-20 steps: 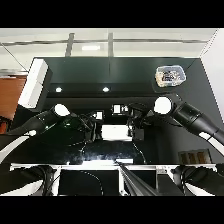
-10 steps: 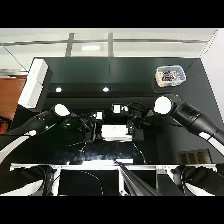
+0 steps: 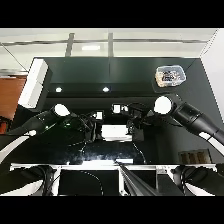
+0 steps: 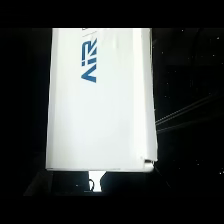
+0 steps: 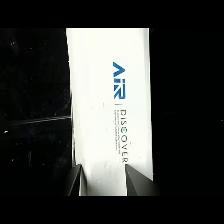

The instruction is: Fold the box and place the chain.

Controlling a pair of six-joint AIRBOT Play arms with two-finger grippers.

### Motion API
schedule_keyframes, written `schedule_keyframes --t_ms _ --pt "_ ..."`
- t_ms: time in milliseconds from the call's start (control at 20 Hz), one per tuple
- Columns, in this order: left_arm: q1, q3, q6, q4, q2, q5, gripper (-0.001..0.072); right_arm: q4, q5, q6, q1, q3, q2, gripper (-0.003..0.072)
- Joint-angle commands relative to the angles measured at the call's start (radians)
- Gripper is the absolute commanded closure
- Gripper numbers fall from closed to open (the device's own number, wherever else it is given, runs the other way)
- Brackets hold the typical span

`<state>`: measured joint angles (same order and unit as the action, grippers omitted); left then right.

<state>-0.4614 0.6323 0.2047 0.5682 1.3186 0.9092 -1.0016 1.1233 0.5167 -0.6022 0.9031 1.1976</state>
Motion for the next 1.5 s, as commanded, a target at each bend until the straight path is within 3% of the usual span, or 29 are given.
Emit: schedule_keyframes --t_ms 0,50,150,500,600,1450 --pt "0.001 0.000 0.000 0.000 0.000 0.000 0.0359 -0.001 -0.002 0.001 -0.001 0.000 0.000 0.0382" --pt "0.001 0.000 0.000 0.000 0.000 0.000 0.0359 -0.001 -0.002 0.001 -0.001 0.000 0.000 0.0383" --pt "0.001 0.000 0.000 0.000 0.000 0.000 0.0359 -0.001 -0.003 0.001 -0.001 0.000 0.000 0.0463" --pt "0.001 0.000 0.000 0.000 0.000 0.000 0.0359 0.000 0.011 0.001 -0.001 0.000 0.000 0.0461" --pt "0.001 0.000 0.000 0.000 0.000 0.000 0.0359 0.000 0.018 0.003 -0.001 0.000 0.000 0.0411" --pt "0.001 0.000 0.000 0.000 0.000 0.000 0.0359 0.000 0.028 0.008 -0.032 -0.001 0.000 0.0412"
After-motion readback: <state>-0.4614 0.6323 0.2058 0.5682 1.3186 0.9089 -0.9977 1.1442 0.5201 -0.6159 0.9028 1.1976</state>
